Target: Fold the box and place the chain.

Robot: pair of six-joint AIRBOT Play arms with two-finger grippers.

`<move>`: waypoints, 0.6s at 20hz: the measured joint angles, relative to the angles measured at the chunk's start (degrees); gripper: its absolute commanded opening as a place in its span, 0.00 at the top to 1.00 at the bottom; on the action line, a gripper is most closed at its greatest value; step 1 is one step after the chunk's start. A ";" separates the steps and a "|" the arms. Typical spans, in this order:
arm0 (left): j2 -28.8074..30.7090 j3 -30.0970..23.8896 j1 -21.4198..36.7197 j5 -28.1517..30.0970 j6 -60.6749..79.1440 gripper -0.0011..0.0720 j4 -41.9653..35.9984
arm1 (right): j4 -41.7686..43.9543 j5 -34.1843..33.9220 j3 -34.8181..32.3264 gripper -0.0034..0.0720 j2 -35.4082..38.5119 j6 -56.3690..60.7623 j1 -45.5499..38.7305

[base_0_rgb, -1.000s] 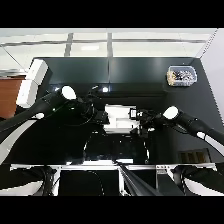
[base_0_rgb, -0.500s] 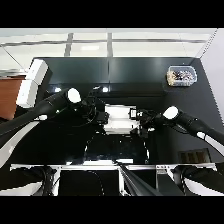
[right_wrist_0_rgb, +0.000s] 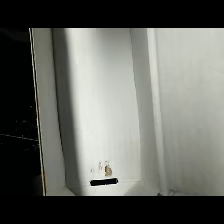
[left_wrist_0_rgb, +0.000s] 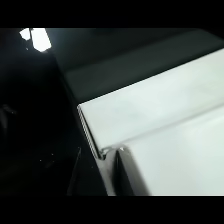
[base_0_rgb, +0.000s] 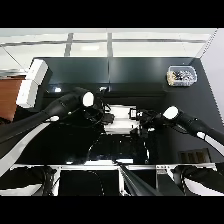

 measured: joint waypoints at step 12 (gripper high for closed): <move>-3.85 6.32 -7.45 -5.60 -22.03 0.61 10.84 | -0.02 0.00 0.00 0.92 0.00 0.00 0.00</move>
